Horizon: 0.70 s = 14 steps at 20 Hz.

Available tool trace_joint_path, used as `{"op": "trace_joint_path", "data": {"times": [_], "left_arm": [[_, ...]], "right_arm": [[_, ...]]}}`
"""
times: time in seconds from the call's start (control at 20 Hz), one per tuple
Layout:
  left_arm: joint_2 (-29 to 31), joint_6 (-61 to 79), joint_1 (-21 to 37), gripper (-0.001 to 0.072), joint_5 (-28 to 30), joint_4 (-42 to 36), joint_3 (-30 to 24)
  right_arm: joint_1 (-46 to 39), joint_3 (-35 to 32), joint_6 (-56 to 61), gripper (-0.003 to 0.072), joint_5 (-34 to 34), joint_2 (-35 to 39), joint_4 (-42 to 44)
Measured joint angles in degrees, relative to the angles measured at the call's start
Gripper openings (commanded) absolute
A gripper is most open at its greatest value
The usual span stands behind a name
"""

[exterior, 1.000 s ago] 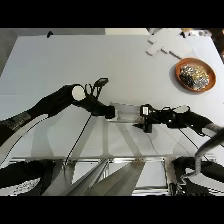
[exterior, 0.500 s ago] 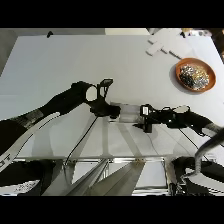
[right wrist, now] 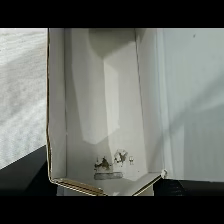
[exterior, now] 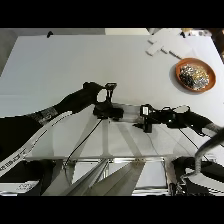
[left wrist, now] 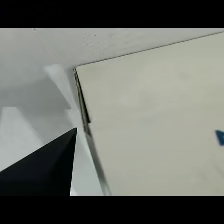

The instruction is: Fold the box and place the chain.

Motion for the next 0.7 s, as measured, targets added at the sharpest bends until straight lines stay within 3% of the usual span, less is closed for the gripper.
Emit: {"op": "trace_joint_path", "data": {"times": [0.25, 0.35, 0.45, 0.55, 0.7], "left_arm": [[-1.2, -2.1, -0.1, 0.0448, -1.2, 1.2, 1.7], [-2.1, -2.5, -0.1, 0.0384, -1.7, 1.5, 3.2], [-2.8, -3.3, -0.3, 0.0384, -1.9, 1.7, 4.4], [-3.6, -4.7, -0.7, 0.0318, -2.2, 2.0, 5.1], [-4.6, -7.0, -1.4, 0.0294, -3.1, 2.5, 5.5]], "right_arm": [[0.0, 0.0, 0.0, 0.0297, 0.0, 0.0, 0.0], [0.0, 0.0, 0.0, 0.0297, 0.0, 0.0, 0.0], [0.0, 0.0, 0.0, 0.0297, 0.0, 0.0, 0.0], [0.0, 0.0, 0.0, 0.0297, 0.0, 0.0, 0.0], [0.0, 0.0, 0.0, 0.0297, 0.0, 0.0, 0.0]]}}
